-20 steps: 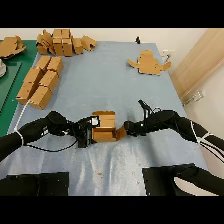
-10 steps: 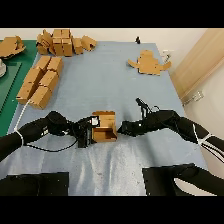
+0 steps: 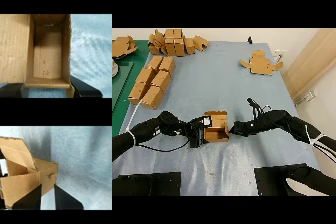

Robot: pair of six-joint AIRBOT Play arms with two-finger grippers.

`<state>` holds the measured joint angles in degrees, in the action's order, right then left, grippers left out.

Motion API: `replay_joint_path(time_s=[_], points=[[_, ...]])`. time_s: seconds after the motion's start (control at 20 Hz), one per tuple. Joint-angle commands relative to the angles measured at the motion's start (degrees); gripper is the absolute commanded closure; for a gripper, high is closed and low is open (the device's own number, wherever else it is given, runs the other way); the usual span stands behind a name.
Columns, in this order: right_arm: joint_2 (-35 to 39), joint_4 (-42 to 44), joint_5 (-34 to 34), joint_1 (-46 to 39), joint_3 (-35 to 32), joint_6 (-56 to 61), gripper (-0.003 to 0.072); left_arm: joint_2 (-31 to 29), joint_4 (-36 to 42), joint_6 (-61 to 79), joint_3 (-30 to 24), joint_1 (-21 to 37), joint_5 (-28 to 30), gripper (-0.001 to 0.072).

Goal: Fold the box.

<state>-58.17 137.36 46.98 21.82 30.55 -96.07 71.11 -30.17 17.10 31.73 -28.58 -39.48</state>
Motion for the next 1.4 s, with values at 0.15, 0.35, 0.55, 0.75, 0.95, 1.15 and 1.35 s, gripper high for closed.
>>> replay_joint_path(time_s=[0.15, 0.35, 0.55, 0.75, 0.95, 1.15, 1.35], points=[[0.0, 0.0, 2.7, 0.1, 3.0, 0.1, 0.0451, 0.0, 0.0, 0.0, 0.0, 0.0, 0.0, 0.0358], [0.0, 0.0, 3.3, 0.2, 3.4, 0.1, 0.0299, 0.0, 0.0, 0.0, 0.0, 0.0, 0.0, 0.0359], [-0.8, -3.5, 0.7, 3.8, 3.5, 4.9, 0.0296, 0.0, 0.0, 0.0, 0.0, 0.0, 0.0, 0.0359], [-2.6, -16.8, 0.5, 8.9, 7.2, 18.3, 0.0296, 0.0, 0.0, 0.0, 0.0, 0.0, 0.0, 0.0358], [-3.7, -34.3, 3.5, 16.3, 13.2, 38.5, 0.0297, 0.0, 0.0, 0.0, 0.0, 0.0, 0.0, 0.0359], [-7.4, -43.1, 7.5, 22.9, 18.2, 50.9, 0.0296, 0.0, 0.0, 0.0, 0.0, 0.0, 0.0, 0.0358], [-14.0, -46.6, 14.3, 26.1, 24.2, 56.8, 0.0296, 0.0, 0.0, 0.0, 0.0, 0.0, 0.0, 0.0359]])
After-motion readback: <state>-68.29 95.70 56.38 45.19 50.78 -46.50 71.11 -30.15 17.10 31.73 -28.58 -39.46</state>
